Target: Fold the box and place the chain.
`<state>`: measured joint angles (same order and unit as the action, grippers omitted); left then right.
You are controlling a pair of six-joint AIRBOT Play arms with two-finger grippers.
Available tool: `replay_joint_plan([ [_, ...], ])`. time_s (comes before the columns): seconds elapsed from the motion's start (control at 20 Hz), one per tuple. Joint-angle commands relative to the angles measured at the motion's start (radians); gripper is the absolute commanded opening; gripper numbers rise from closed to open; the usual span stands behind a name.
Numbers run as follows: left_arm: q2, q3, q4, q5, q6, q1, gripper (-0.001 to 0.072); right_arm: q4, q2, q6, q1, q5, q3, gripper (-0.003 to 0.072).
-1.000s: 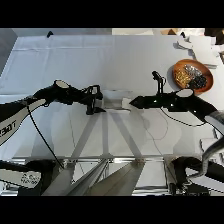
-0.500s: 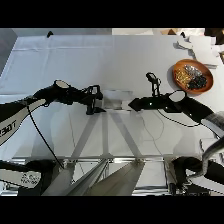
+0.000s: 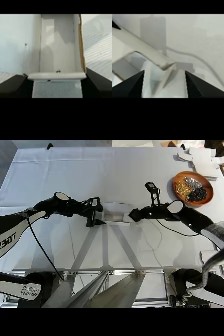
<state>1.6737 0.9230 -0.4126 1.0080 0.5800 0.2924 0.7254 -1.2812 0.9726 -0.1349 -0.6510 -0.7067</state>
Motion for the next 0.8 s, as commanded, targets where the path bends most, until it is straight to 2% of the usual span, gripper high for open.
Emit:
replay_joint_plan([
  [0.0, 0.0, 0.0, 0.001, -0.002, 0.0, -0.001, 0.0318, 0.068, 0.0, 0.112, -0.001, -0.067, -0.044, 0.0562],
  [0.25, 0.0, 0.0, 0.001, -0.002, 0.0, -0.001, 0.0318, 0.194, -0.002, 0.29, -0.075, -0.065, -0.056, 0.0558],
  [0.45, 0.0, 0.0, 0.001, -0.002, 0.0, -0.001, 0.0318, 0.415, -0.007, 0.579, -0.133, -0.053, -0.081, 0.055],
  [0.75, 0.0, 0.0, 0.001, -0.002, 0.0, -0.001, 0.0318, 0.422, -0.014, 0.681, -0.175, -0.068, -0.158, 0.0499],
])
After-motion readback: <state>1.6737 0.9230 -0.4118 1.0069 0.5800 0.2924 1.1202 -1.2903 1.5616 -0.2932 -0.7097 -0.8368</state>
